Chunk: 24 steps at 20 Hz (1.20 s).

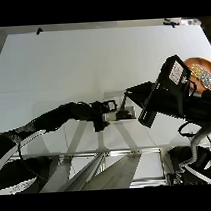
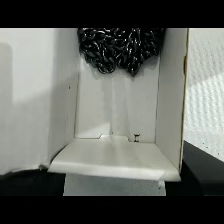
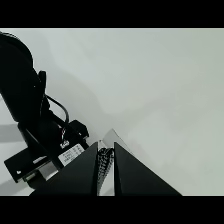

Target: Fold the box and place the chain.

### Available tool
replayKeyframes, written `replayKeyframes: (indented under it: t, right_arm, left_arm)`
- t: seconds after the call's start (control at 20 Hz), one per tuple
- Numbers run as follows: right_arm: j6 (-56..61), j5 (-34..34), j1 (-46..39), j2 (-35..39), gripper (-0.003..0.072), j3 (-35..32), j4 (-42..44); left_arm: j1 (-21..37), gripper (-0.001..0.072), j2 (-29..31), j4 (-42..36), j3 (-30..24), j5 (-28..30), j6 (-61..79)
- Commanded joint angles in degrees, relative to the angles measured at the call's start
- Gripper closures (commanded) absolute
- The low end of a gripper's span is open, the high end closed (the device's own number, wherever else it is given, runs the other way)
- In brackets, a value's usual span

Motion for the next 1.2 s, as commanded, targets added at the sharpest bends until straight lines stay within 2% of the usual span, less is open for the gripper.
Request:
replayKeyframes:
  t: [0.0,0.15,0.3,0.4,0.6,0.85,1.05,1.1,1.15]
  right_arm:
    - [0.4,-1.0,0.1,0.0,0.0672,0.7,-0.2]
    - [1.1,2.2,0.1,-0.5,0.0672,0.9,-1.3]
    - [2.8,16.2,0.1,-4.3,0.0671,0.8,-5.5]
    - [3.4,21.3,0.1,-7.6,0.0672,0.7,-6.3]
    - [3.6,18.8,0.1,-13.0,0.0671,-0.5,-6.2]
    - [6.2,13.6,-0.4,-23.1,0.0671,-0.5,-5.9]
    - [6.4,14.3,-3.7,-29.0,0.067,-0.5,-3.1]
    - [6.3,14.8,-3.7,-29.1,0.0662,-0.5,-3.2]
    - [6.1,15.1,-3.7,-29.0,0.0578,-0.5,-3.2]
  left_arm:
    - [0.0,0.0698,0.0,0.0,0.0,0.0,0.0]
    - [0.0,0.0698,0.0,0.0,0.0,0.0,0.0]
    - [0.0,0.0698,0.0,0.0,0.0,0.0,0.0]
    - [0.0,0.0698,0.0,0.0,0.0,0.0,0.0]
    - [0.0,0.0698,0.0,0.0,0.0,0.0,0.0]
    - [0.0,0.0698,0.0,0.0,0.0,0.0,0.0]
    - [0.0,0.0698,0.0,0.0,0.0,0.0,0.0]
    - [0.0,0.0698,0.0,0.0,0.0,0.0,0.0]
    - [0.0,0.0698,0.0,0.0,0.0,0.0,0.0]
